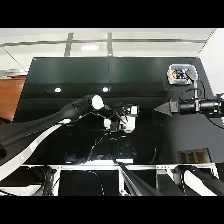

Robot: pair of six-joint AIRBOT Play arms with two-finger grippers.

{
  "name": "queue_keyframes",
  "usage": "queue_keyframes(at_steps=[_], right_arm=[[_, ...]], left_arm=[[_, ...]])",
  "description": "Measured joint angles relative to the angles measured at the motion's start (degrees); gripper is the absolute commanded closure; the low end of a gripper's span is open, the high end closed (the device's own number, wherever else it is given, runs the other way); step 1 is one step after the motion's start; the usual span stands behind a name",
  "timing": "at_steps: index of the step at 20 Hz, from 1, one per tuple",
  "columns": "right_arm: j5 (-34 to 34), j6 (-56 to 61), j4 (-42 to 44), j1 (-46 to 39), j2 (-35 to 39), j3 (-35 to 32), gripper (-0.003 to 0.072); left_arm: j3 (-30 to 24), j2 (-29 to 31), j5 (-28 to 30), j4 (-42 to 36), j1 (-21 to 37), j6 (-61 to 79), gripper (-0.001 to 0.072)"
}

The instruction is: Fold the box and place the chain.

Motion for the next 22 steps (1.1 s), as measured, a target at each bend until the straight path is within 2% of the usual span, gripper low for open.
queue_keyframes(at_steps=[3, 6, 9, 13, 17, 19, 22], right_arm=[[-0.04, 0.00, -0.02, 0.00, 0.00, 0.00, 0.0672], [-0.13, 0.00, -0.02, 0.00, 0.00, 0.00, 0.0673], [-0.28, 0.02, 0.00, 0.00, 0.00, 0.00, 0.0673], [-1.42, 0.81, 0.15, 0.00, 0.00, 0.00, 0.0673], [-2.99, 1.57, 2.23, 0.50, 0.00, -0.04, 0.0672], [-4.31, 1.68, 3.74, 0.96, 0.00, -0.04, 0.0672], [-6.82, 2.08, 4.85, 1.60, 0.00, -0.04, 0.0672]], left_arm=[[1.07, 1.88, 0.02, 6.60, 0.72, -10.01, 0.0427], [2.58, 5.46, 0.13, 15.41, 4.87, -24.26, 0.0427], [3.54, 8.72, 0.20, 24.02, 14.75, -38.36, 0.0422], [6.25, 9.16, 1.16, 30.03, 33.83, -53.62, 0.0421], [13.94, 2.97, 0.66, 30.36, 49.70, -60.85, 0.0417], [19.96, -2.32, 0.33, 30.21, 54.51, -62.31, 0.0417], [29.42, -10.86, -0.35, 30.23, 58.40, -63.17, 0.0418]])
